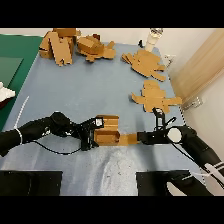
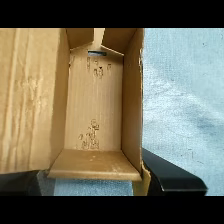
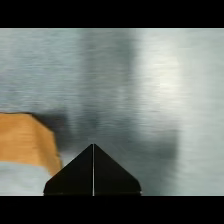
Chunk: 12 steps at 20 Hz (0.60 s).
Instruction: Fold the box.
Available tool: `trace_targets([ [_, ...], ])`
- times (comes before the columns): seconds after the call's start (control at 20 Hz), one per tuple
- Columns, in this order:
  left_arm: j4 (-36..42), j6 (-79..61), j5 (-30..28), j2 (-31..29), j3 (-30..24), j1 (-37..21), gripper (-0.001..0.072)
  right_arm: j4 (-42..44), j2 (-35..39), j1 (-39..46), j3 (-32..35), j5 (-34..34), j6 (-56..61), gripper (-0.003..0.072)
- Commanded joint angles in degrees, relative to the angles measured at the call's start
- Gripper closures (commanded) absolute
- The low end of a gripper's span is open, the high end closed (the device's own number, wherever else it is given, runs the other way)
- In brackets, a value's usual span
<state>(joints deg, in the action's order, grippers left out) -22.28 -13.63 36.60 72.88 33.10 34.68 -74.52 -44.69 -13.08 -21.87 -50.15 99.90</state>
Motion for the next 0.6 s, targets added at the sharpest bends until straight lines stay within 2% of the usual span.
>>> trace_targets([
  [0.0, -0.02, 0.0, -0.02, -0.02, 0.04, -0.02, 0.0075, 17.0, -3.39, 0.57, 1.73, 6.58, -8.57, 0.0685],
  [0.35, -0.02, 0.0, -0.07, -0.02, 0.04, -0.02, 0.0074, 27.91, -5.95, 0.52, 1.7, 6.8, -15.43, 0.0685],
  [0.55, -0.02, 0.0, -0.04, -0.02, 0.04, -0.02, 0.0075, 41.0, -5.95, 0.46, 1.7, 3.98, -25.2, 0.0684],
])
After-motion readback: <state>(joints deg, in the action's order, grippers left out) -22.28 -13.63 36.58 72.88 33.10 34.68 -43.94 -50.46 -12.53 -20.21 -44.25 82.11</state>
